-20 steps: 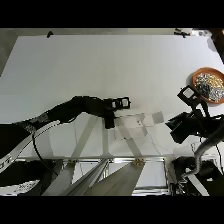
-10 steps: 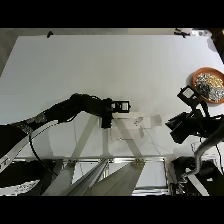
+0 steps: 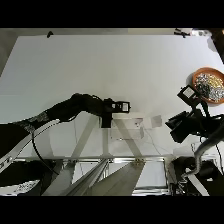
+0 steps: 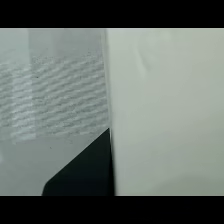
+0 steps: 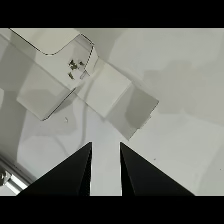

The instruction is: Fold the box and place the chain.

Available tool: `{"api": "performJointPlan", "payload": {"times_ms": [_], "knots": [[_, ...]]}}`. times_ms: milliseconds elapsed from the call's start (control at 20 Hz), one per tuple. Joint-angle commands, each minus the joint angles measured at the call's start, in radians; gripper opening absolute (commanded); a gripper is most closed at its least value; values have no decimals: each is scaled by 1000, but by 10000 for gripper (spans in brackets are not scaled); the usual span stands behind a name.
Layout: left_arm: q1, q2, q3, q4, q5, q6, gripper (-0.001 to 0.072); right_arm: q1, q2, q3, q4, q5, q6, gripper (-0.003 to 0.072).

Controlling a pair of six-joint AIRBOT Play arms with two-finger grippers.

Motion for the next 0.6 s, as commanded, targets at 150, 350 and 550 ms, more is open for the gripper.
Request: {"api": "performJointPlan", "payload": {"times_ms": [150,350,550], "knots": [[0,-10,0,-9,-35,0,4,0,-1,0,0,-3,0,172],[0,-10,0,-15,-36,0,6,0,-1,0,0,-2,0,172],[0,-10,0,-14,-36,0,13,0,-1,0,-5,2,-14,155]]}}
